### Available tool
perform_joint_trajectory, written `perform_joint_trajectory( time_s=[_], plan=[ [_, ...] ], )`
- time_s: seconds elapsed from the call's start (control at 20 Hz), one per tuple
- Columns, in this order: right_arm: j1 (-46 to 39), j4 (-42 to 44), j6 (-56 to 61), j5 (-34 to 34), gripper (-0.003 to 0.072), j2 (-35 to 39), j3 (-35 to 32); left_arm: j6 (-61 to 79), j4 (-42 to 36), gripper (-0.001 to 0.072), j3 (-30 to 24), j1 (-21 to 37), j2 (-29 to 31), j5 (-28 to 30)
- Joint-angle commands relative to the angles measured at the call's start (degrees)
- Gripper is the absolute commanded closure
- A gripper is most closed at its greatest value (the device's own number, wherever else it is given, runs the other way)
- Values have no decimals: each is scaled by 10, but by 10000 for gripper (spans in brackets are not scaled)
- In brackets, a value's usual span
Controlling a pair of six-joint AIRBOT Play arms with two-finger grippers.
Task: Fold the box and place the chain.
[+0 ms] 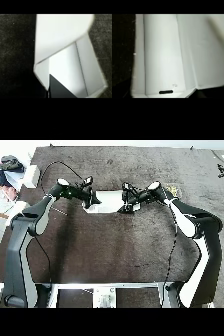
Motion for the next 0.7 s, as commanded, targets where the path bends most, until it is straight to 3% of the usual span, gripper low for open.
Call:
perform_joint_trajectory(
  time_s=[0.0, 0.05, 0.6, 0.65],
  plan=[
    [0, 1, 1, -3, 66, 0, 0, 0, 0, 697, 0, 1, 0, 0],
    [0, 2, 1, -4, 95, 0, 0, 0, 0, 697, 0, 1, 0, 0],
    [13, 10, -12, -24, 96, 0, 0, 0, 0, 697, 0, 1, 0, 0],
    [12, 10, -12, -23, 150, 0, 0, 0, 0, 697, 0, 1, 0, 0]
  ],
)
